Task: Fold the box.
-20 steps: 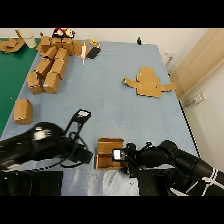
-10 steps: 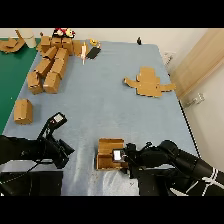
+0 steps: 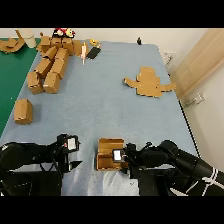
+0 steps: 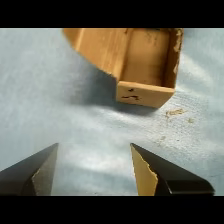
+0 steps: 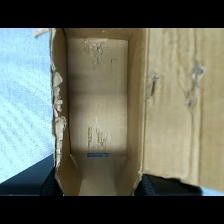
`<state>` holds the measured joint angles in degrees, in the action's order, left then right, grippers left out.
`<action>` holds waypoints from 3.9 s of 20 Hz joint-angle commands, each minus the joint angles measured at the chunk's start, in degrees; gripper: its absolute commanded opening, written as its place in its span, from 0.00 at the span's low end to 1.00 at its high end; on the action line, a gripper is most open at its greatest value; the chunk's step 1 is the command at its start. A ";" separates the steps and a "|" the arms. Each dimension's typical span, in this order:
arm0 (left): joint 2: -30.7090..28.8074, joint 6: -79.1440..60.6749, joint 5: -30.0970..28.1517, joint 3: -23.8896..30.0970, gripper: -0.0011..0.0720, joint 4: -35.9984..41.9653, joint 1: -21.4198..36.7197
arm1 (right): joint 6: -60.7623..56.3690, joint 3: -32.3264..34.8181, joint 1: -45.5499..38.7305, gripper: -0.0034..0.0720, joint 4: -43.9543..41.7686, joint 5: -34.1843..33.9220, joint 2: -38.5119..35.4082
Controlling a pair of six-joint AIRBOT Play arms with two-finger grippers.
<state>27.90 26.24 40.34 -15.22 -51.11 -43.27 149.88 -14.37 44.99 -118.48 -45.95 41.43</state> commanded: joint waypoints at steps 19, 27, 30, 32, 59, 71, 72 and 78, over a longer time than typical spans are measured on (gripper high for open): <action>16.76 1.66 -19.08 0.22 0.98 9.20 -16.11 | -0.02 0.04 0.02 0.65 0.00 -0.02 0.04; 18.12 2.03 -24.65 0.28 0.98 9.29 -21.66 | -0.02 0.04 0.02 0.65 0.00 -0.02 0.04; 20.35 2.19 -24.70 0.26 0.98 10.60 -21.79 | -0.02 0.04 0.02 0.65 0.00 -0.02 0.04; 20.98 2.10 -24.83 0.15 0.98 10.71 -22.75 | -0.02 0.04 0.02 0.65 0.00 -0.02 0.04; 25.75 0.09 -23.85 -2.64 0.98 10.71 -24.28 | -0.02 0.04 0.02 0.65 0.02 -0.02 0.04; 25.83 -1.84 -26.43 -2.69 0.98 10.93 -24.26 | -0.02 0.04 0.02 0.65 0.02 -0.02 0.04; 25.88 -1.84 -26.43 -2.71 0.98 11.02 -24.26 | -0.02 0.04 0.02 0.65 0.02 -0.02 0.04; 28.02 -1.84 -26.18 -4.13 0.98 11.32 -24.26 | -0.02 0.04 0.02 0.65 0.00 -0.02 0.04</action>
<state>55.16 24.43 14.17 -18.83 -39.86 -67.55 149.84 -14.37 44.99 -118.45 -46.00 41.43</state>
